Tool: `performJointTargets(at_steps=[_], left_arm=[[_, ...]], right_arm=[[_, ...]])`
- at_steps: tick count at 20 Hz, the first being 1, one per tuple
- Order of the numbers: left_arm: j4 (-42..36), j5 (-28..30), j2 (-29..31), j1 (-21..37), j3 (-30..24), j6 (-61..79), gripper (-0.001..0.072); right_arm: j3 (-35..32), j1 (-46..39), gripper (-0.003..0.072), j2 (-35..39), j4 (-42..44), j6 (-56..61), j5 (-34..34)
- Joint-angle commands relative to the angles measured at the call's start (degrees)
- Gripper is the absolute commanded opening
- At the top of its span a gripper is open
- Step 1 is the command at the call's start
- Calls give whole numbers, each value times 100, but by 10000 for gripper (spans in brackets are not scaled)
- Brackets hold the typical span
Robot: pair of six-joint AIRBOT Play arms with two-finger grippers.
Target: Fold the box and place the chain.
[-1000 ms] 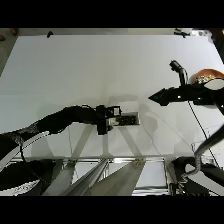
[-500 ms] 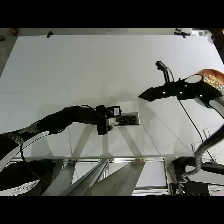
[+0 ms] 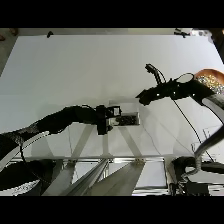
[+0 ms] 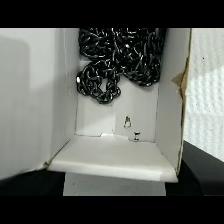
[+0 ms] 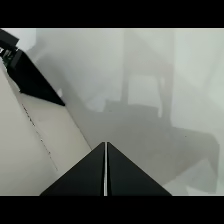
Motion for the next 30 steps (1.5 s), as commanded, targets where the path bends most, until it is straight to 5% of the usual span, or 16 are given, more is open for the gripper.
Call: performJointTargets(at_steps=[1, 15, 17, 18, 30], left_arm=[[2, 0, 2, 2, 4, 2, 83], [2, 0, 2, 2, 4, 2, 83], [2, 0, 2, 2, 4, 2, 83], [2, 0, 2, 2, 4, 2, 83], [2, 0, 2, 2, 4, 2, 83]], right_arm=[[175, 299, 11, -4, -208, -240, 133], [372, 732, 31, 680, -1062, -820, 723], [372, 968, 294, 719, -1377, -549, 706], [372, 1078, 368, 726, -1606, -280, 612], [369, 2017, 356, 1281, -3018, -4, 817]])
